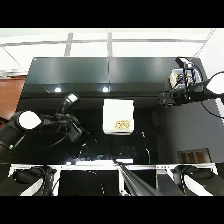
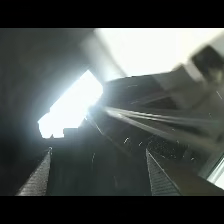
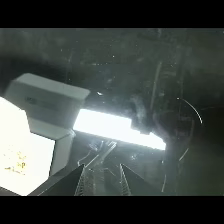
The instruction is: Fold the box and place the chain.
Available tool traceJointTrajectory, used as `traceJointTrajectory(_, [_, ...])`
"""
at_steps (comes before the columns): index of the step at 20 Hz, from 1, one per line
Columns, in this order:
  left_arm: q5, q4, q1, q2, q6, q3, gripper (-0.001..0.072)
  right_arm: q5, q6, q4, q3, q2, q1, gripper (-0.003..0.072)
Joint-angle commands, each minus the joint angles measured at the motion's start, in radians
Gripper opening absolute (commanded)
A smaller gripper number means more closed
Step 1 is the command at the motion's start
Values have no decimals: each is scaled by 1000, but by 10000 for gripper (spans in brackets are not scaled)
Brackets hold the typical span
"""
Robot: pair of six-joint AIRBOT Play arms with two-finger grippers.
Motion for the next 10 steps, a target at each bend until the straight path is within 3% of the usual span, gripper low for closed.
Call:
traceJointTrajectory(1, [138, -230, -18, -54, 727, -72, 718, -7, 35, 2, 1, 0, 0, 273])
traceJointTrajectory(4, [56, -229, -35, -214, 911, 31, 719, -10, 39, 3, 1, 0, 0, 273])
traceJointTrajectory(7, [56, -262, -16, -394, 935, 136, 719, -12, 39, 3, 1, 0, 0, 273])
traceJointTrajectory(10, [37, -322, -30, -502, 958, 185, 719, -14, 39, 2, 1, 0, 0, 273])
